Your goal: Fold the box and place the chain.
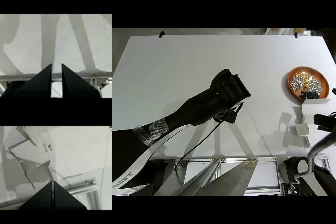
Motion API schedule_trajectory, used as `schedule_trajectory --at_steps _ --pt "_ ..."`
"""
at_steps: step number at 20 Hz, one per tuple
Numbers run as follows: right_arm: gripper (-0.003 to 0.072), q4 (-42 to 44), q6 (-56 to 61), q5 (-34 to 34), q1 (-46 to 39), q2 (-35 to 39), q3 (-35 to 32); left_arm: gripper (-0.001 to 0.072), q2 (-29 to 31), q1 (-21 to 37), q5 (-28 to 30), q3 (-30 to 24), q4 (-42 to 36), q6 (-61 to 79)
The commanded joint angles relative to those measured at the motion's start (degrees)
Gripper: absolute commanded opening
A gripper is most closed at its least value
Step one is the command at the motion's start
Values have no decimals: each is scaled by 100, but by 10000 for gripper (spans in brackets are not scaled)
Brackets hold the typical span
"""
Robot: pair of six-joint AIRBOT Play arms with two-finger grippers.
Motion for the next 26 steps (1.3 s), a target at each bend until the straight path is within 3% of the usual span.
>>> schedule_trajectory --at_steps 1,3,8,11,16,20,23,26 --pt "19 2 0 0 0 -4 0 132 -2 -4 0 -2 0 2" --pt "19 2 0 2 0 -4 0 132 -2 -4 26 -2 20 59" --pt "19 2 0 0 0 -4 0 132 2 37 1626 -2 855 2033" --pt "19 2 0 2 0 -4 0 132 2 328 1685 -2 1484 2256" --pt "19 2 2 2 0 -4 0 132 4 2229 1537 -4 1043 2785" --pt "19 13 0 -109 0 -4 0 132 2 3932 1635 -35 -177 3523" --pt "20 2 0 -588 0 -4 0 132 0 4852 1834 -111 -881 3851" --pt "20 13 4 -586 0 -4 0 132 -2 5392 2100 -236 -968 3974"
